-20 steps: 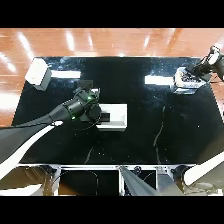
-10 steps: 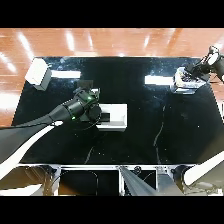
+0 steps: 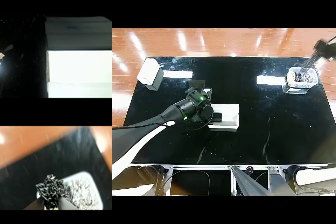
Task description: Fold the box and place the chain.
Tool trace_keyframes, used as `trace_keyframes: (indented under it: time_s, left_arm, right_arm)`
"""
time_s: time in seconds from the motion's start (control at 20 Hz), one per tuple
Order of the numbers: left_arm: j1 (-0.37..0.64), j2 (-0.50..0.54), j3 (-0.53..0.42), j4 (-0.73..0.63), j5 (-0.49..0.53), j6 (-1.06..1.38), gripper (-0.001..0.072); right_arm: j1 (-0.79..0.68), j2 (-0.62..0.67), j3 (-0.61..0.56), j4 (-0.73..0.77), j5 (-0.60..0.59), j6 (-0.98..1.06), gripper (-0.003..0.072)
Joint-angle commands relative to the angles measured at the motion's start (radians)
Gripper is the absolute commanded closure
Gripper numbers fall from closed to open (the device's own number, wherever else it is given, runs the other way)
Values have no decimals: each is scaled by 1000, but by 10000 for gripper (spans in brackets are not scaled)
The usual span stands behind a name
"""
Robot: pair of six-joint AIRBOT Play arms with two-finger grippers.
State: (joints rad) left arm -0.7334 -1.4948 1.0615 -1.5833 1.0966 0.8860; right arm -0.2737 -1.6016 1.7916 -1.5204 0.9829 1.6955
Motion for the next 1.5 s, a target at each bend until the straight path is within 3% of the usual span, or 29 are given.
trace_keyframes:
  time_s: [0.0, 0.35, 0.65, 0.85, 1.1, 1.45]
  left_arm:
    - [1, 0, 0, 2, 0, 0, 693]
    - [1, 0, 0, 0, 1, 1, 693]
    - [1, 0, 0, 0, 2, 0, 692]
    - [1, 0, 0, 0, 2, 0, 692]
    - [1, 0, 0, 0, 3, 0, 692]
    - [1, 0, 0, -3, 3, 0, 692]
  right_arm:
    - [3, 186, 2, 1, -35, -16, 665]
    - [106, 487, 2, 1, -33, -98, 665]
    - [294, 642, 2, -2, 115, -145, 662]
    - [551, 681, 0, 6, 227, -183, 661]
    - [912, 681, -74, -2, 222, -143, 661]
    - [1081, 677, -241, 23, 106, -64, 661]
